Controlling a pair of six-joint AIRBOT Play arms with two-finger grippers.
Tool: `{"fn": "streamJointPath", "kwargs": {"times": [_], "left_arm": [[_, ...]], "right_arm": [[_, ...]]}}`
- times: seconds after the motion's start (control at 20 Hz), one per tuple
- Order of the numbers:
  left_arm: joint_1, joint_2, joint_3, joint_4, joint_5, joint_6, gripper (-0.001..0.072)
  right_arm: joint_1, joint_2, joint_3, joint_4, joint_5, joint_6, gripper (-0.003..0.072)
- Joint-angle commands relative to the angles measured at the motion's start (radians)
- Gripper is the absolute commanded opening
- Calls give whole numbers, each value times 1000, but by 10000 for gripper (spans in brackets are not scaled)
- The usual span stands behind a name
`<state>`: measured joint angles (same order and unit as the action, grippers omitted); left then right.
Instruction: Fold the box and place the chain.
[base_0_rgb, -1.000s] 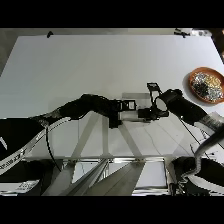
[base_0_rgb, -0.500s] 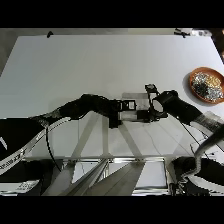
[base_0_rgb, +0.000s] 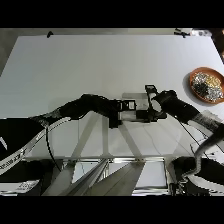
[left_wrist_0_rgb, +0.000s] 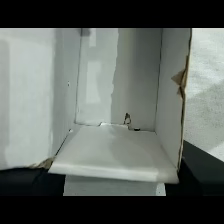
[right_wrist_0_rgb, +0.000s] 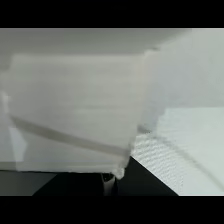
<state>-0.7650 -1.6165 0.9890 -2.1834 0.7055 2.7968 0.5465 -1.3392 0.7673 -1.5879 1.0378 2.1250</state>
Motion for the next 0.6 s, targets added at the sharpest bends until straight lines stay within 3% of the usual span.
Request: {"fn": "streamJointPath", "kwargs": {"times": [0.0, 0.2, 0.25, 0.35, 0.55], "left_arm": [[1, -1, 0, 0, 0, 0, 275], [1, -1, 0, 0, 0, 1, 275], [1, -1, 0, 0, 0, 1, 275], [1, -1, 0, 0, 0, 0, 275], [1, -1, 0, 0, 0, 0, 275]], "right_arm": [[1, -3, -1, -5, 10, -9, 15], [1, -3, 0, -5, 31, -13, 16], [1, -3, 0, -4, 31, -13, 52], [1, 0, 0, -4, 34, -31, 346], [1, 52, 0, -8, 27, -107, 376]]}}
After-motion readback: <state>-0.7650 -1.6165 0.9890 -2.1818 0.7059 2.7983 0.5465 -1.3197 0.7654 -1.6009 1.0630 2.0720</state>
